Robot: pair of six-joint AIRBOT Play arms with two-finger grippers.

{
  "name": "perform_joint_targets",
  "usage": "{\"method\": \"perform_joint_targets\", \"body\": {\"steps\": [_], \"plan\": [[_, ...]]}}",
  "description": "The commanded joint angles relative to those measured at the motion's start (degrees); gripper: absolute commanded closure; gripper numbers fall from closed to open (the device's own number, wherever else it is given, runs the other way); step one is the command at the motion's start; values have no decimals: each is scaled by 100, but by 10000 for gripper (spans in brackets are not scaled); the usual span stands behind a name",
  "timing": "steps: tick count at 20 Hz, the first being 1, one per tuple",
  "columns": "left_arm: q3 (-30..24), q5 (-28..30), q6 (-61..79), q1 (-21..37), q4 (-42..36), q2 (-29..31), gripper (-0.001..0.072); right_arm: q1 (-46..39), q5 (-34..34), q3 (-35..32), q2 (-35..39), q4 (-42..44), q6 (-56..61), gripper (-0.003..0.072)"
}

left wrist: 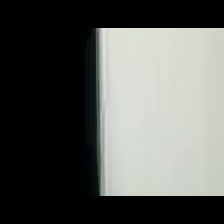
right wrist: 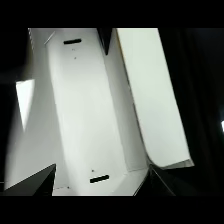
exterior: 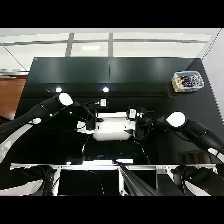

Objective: Fold the box and place the chain.

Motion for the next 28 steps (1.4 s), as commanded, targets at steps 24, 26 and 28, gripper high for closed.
{"method": "perform_joint_targets", "body": {"steps": [24,26,28], "plan": [[-2,-20,0,-2,-2,-2,685,315,214,-308,-203,-616,-170,-18],[-2,-20,-2,-2,-2,-2,685,177,247,-302,-201,-811,-116,-17],[-2,-20,-2,-2,-2,-2,685,101,446,-304,-203,-872,-103,-18]]}}
